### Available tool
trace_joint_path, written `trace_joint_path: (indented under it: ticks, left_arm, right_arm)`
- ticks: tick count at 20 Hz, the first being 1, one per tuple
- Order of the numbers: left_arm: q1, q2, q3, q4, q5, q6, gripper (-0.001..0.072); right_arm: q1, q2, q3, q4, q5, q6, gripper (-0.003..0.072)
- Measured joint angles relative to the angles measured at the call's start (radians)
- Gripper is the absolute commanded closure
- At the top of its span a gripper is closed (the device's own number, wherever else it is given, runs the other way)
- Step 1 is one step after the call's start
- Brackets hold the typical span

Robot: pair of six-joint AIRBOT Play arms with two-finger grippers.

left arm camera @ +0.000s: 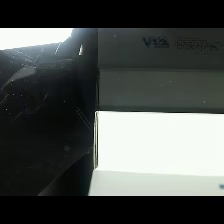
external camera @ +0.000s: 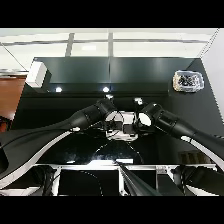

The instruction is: Fold the box and place the chain.

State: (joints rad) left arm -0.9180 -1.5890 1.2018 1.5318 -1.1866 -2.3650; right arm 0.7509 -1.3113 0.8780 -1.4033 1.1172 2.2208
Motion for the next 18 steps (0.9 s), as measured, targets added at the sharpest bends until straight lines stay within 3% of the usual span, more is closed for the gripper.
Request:
trace_joint_path:
  ticks: [1,2,9,10,11,13,15,16,17,18]
  left_arm:
    - [0.0,0.0,0.0,0.0,0.0,0.0,0.0689]
    - [0.0,0.0,0.0,0.0,0.0,0.0,0.0689]
    - [0.0,0.0,0.0,0.0,0.0,0.0,0.0688]
    - [0.0,0.0,0.0,0.0,0.0,0.0,0.0689]
    - [0.0,0.0,0.0,0.0,0.0,0.0,0.0688]
    - [0.0,0.0,0.0,0.0,-0.001,-0.002,0.0689]
    - [0.0,0.0,0.0,0.0,-0.002,-0.002,0.0689]
    - [0.0,0.0,0.0,0.0,-0.002,-0.002,0.0689]
    - [0.0,0.0,0.0,0.0,-0.002,0.0,0.0688]
    - [0.0,0.0,0.0,0.0,-0.002,0.002,0.0688]
  right_arm:
    - [0.001,-0.004,0.001,0.0,0.0,0.01,0.0382]
    - [0.002,-0.007,0.001,-0.003,0.001,0.019,0.0444]
    - [0.004,-0.029,0.002,-0.018,-0.009,0.052,0.0443]
    - [0.004,-0.031,0.002,-0.019,-0.013,0.055,0.0485]
    - [0.004,-0.031,0.002,-0.019,-0.017,0.058,0.0636]
    - [0.004,-0.033,0.003,-0.023,-0.019,0.071,0.0679]
    - [0.004,-0.034,0.003,-0.023,-0.023,0.074,0.0675]
    - [0.004,-0.034,0.003,-0.022,-0.023,0.074,0.0617]
    - [0.004,-0.034,0.003,-0.023,-0.027,0.073,0.0487]
    - [0.004,-0.035,0.003,-0.018,-0.038,0.072,0.0477]
